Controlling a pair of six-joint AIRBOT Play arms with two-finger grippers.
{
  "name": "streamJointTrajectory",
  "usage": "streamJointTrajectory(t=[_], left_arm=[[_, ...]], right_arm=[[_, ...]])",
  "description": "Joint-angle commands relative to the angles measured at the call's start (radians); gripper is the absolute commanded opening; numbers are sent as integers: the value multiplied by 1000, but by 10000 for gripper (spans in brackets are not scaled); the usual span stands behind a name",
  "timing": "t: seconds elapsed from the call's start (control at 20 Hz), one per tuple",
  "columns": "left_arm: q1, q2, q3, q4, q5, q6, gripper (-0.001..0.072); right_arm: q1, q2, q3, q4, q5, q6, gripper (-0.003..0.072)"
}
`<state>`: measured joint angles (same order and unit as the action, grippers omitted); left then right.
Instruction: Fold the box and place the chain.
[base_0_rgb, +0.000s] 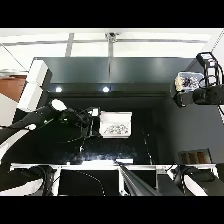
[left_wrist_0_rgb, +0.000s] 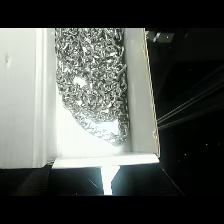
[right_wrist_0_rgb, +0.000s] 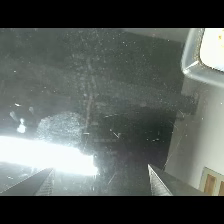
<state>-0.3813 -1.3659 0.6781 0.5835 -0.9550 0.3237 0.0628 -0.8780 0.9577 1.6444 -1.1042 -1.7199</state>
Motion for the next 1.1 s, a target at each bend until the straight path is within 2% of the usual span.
streamJointTrajectory(t=[0.0,0.1,0.15,0.2,0.4,0.55,0.7,0.9,1.05], left_arm=[[-11,0,1,10,39,-35,685],[-11,0,1,7,50,-43,659],[-11,0,1,6,50,-43,555],[-11,0,1,7,50,-43,498],[-11,0,1,7,50,-43,486],[-11,0,1,7,50,-43,486],[-11,0,1,7,50,-43,486],[-11,0,1,7,50,-43,486],[-11,0,1,7,50,-43,486]], right_arm=[[0,0,0,1,0,0,708],[0,0,0,8,0,0,708],[0,0,0,31,0,0,708],[0,-2,0,61,3,0,708],[10,-63,0,286,13,-81,708],[58,-154,0,459,74,-209,708],[146,-248,0,498,142,-322,708],[233,-343,0,527,246,-339,707],[278,-378,0,596,222,-432,707]])
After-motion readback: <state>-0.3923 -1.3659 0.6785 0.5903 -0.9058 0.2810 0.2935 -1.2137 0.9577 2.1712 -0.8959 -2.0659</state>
